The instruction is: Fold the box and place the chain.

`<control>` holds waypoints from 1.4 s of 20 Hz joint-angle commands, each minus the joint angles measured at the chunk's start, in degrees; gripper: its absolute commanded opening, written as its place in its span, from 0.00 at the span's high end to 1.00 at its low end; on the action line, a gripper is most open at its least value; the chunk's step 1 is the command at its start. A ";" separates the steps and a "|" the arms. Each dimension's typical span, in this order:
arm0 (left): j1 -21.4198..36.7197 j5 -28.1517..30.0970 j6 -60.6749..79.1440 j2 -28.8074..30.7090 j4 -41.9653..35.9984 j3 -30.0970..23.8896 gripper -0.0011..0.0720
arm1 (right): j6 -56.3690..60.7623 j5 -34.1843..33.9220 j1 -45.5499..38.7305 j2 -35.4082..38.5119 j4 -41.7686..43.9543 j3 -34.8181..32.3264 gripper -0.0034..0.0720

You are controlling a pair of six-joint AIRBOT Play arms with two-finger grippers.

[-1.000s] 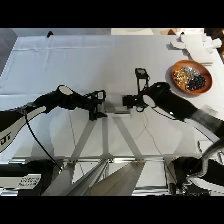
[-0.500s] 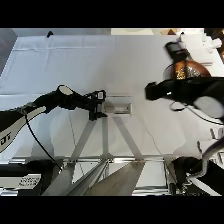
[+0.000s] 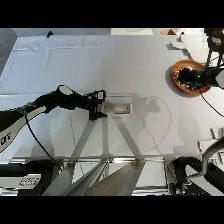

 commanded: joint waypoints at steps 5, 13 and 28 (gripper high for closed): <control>0.00 0.02 0.04 -0.02 0.02 0.00 0.61 | -0.42 -7.15 -9.05 -20.79 -0.09 9.97 0.30; 0.00 0.02 0.04 -0.02 0.02 0.00 0.61 | -2.89 -4.02 -9.40 -36.72 0.46 22.91 0.24; 0.00 0.02 0.04 -0.02 0.02 0.00 0.61 | -3.72 -2.32 -9.38 -39.89 0.90 22.93 0.94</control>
